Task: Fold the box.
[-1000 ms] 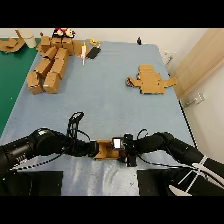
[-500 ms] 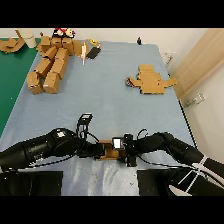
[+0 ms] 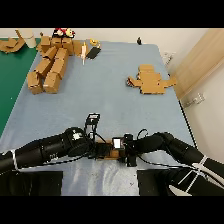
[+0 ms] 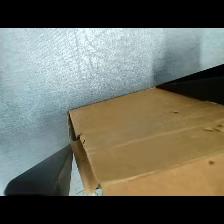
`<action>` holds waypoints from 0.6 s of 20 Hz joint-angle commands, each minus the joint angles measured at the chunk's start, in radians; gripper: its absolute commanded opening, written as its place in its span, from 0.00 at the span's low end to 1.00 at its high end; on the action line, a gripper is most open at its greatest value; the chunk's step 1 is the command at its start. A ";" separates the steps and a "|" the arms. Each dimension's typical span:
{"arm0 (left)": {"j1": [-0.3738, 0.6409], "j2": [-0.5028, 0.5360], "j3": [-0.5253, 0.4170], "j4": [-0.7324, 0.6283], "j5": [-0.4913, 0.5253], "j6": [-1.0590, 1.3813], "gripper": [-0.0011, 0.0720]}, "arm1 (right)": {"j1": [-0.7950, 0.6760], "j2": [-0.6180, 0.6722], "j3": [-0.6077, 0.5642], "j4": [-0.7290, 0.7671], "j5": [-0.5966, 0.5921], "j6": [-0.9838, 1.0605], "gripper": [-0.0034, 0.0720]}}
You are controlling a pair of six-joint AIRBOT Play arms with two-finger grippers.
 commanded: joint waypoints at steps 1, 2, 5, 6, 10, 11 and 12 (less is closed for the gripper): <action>-0.009 -0.026 0.014 0.021 -0.029 -0.022 0.60 | 0.001 0.000 0.001 0.000 0.000 0.000 0.70; -0.009 -0.028 0.014 0.021 -0.044 -0.024 0.60 | 0.001 0.000 0.001 0.000 0.000 0.000 0.70; -0.010 -0.036 0.015 0.021 -0.058 -0.051 0.60 | 0.001 0.000 0.001 0.000 0.000 0.000 0.70; -0.010 -0.041 0.015 0.021 -0.060 -0.053 0.60 | 0.001 0.000 0.001 0.000 0.000 0.000 0.70; -0.009 -0.069 0.036 0.023 -0.083 -0.076 0.60 | 0.001 0.000 0.001 0.000 0.000 0.000 0.70; -0.010 -0.082 0.049 0.023 -0.083 -0.076 0.59 | 0.001 0.000 0.001 0.000 0.000 0.000 0.70; -0.010 -0.097 0.061 0.023 -0.089 -0.076 0.60 | 0.001 0.000 0.001 0.000 0.000 0.000 0.70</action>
